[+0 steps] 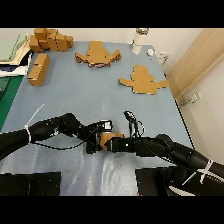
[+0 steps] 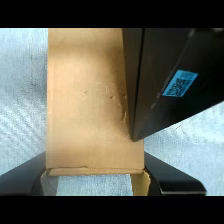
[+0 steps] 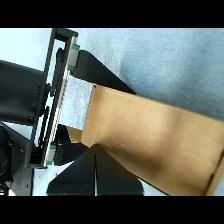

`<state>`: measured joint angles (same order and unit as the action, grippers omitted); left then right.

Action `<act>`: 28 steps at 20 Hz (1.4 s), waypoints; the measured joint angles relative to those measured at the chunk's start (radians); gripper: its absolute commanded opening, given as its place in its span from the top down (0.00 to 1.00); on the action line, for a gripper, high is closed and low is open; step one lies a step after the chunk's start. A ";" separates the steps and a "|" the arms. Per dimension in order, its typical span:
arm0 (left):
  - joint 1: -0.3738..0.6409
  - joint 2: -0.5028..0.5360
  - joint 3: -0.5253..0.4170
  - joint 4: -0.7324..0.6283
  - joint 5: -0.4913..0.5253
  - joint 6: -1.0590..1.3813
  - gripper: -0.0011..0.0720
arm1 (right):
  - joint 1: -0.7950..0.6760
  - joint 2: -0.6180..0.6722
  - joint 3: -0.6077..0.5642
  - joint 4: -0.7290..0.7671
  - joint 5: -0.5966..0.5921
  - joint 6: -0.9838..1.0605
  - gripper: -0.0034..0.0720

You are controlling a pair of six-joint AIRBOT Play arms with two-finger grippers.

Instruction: Fold the box.

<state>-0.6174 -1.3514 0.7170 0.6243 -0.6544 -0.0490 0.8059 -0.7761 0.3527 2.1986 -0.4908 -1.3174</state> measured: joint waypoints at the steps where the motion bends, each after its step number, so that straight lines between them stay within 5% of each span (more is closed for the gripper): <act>1: 0.000 0.000 0.000 0.000 0.000 0.000 0.41 | 0.000 0.000 0.000 0.000 0.000 0.000 0.95; 9: 0.000 0.000 0.000 0.000 0.001 0.000 0.39 | -0.001 0.000 0.000 -0.003 -0.007 0.000 0.95; 10: 0.000 0.000 0.000 0.000 0.001 0.000 0.34 | -0.001 0.000 0.000 -0.003 -0.009 0.000 0.95; 11: 0.000 0.000 0.001 0.000 0.000 0.000 0.15 | -0.001 0.000 0.000 -0.003 -0.011 0.000 0.95; 28: 0.000 0.000 0.005 -0.004 -0.010 -0.052 0.19 | -0.014 0.079 -0.001 -0.050 -0.061 0.037 0.95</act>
<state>-0.6174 -1.3514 0.7219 0.6205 -0.6640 -0.1013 0.7914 -0.6968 0.3515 2.1487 -0.5522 -1.2800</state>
